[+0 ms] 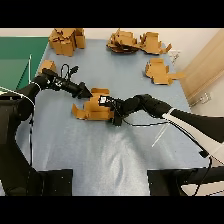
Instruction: Fold the box.
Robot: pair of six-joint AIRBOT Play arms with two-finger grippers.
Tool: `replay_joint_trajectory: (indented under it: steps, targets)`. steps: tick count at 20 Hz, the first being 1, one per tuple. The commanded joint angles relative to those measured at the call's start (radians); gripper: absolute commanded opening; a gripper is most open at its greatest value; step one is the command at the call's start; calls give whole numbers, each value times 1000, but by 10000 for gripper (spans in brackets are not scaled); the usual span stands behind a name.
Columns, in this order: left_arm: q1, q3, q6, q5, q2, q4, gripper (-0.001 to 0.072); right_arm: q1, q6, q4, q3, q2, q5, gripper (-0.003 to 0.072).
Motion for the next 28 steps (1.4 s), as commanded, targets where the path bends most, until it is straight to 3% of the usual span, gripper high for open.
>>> replay_joint_trajectory:
  steps: [1, 8, 12, 14, 18, 24, 28]
  targets:
    - [-2, 0, 111, -8, -1, -7, 28, 0, 0, 0, 0, 0, 0, 649]
    - [-2, 0, 382, -51, -1, -26, 10, 1, 1, -39, 0, 21, 0, 652]
    - [-2, 0, 504, -74, 0, -61, 10, 2, 2, -55, 0, 105, -5, 663]
    - [-1, 0, 560, -76, 0, -107, 10, 3, 2, -46, 0, 151, -64, 662]
    - [-2, 0, 598, -84, 0, -167, 10, 4, 21, 19, 0, 176, -209, 662]
    - [-2, 0, 631, -161, 0, -172, 10, 14, 56, 20, 0, 175, -177, 662]
    - [0, 0, 648, -151, -1, -161, 10, 30, 80, -15, 0, 177, -198, 661]
